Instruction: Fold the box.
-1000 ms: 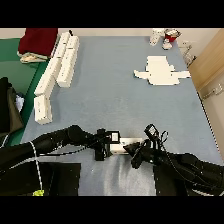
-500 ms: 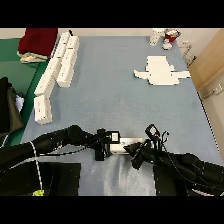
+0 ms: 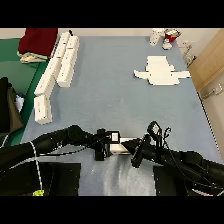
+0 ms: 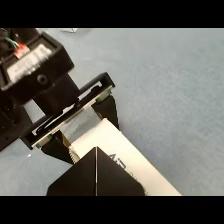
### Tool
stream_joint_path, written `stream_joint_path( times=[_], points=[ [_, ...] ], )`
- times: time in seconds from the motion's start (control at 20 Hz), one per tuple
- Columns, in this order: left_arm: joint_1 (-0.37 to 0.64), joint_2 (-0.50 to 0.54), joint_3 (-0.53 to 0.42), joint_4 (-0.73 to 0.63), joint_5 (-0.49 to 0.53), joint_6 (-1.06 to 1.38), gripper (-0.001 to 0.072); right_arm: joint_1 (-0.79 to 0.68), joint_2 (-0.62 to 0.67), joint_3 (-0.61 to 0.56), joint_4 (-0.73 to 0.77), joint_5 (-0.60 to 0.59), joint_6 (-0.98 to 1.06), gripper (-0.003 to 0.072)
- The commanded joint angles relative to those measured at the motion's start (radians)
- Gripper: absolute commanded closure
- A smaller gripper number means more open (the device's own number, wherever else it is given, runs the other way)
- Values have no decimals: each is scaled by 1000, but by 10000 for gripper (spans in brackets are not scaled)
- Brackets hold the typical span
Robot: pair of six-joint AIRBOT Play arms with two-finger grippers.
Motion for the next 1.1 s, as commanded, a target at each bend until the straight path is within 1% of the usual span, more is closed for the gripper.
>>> stream_joint_path(
  times=[0.0,0.1,0.2,0.3,0.35,0.45,0.55,0.65,0.8,0.9,1.05],
  points=[
    [0,0,0,0,0,0,187,-44,3,38,-57,-92,0,682],
    [0,0,0,0,1,0,187,-117,3,111,-164,-273,0,683],
    [0,0,0,0,0,0,187,-207,-6,227,-279,-500,1,683],
    [0,0,0,0,0,0,187,-306,-54,348,-369,-719,31,683],
    [0,0,0,0,0,0,187,-362,-95,403,-395,-815,48,683],
    [0,0,0,0,0,0,187,-465,-202,489,-405,-969,48,683],
    [0,0,0,0,0,0,187,-557,-333,554,-404,-1086,48,683],
    [0,0,0,0,0,0,187,-619,-445,599,-404,-1111,50,683],
    [0,0,0,0,0,0,187,-660,-557,658,-407,-1110,74,683],
    [0,0,0,0,0,0,187,-660,-599,687,-408,-1110,74,683],
    [0,0,0,0,0,0,187,-660,-612,708,-407,-1094,74,683]
  ],
)
